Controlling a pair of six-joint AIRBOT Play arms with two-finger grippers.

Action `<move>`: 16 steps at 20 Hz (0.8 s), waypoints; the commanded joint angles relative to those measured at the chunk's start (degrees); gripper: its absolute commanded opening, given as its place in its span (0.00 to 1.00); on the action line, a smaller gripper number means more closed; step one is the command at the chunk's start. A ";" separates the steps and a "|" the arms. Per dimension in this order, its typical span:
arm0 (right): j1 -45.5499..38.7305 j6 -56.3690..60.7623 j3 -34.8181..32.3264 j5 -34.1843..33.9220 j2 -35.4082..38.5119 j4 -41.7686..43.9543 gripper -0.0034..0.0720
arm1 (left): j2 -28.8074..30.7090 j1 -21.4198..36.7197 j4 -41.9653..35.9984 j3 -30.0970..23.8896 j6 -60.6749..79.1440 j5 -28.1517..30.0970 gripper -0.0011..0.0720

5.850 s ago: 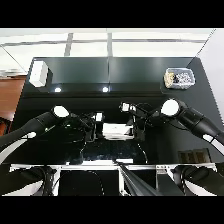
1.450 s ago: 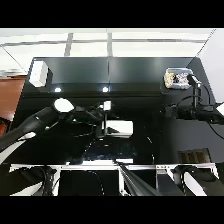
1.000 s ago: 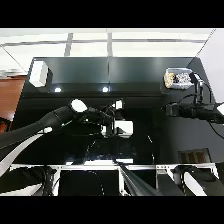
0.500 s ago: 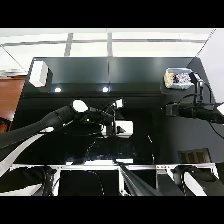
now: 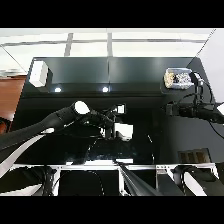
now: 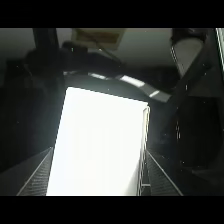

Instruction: Fold the box and place the chain.

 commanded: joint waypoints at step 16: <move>-0.02 0.04 0.02 0.26 0.04 0.00 0.07 | 2.64 -0.04 29.99 6.56 -32.22 0.22 0.40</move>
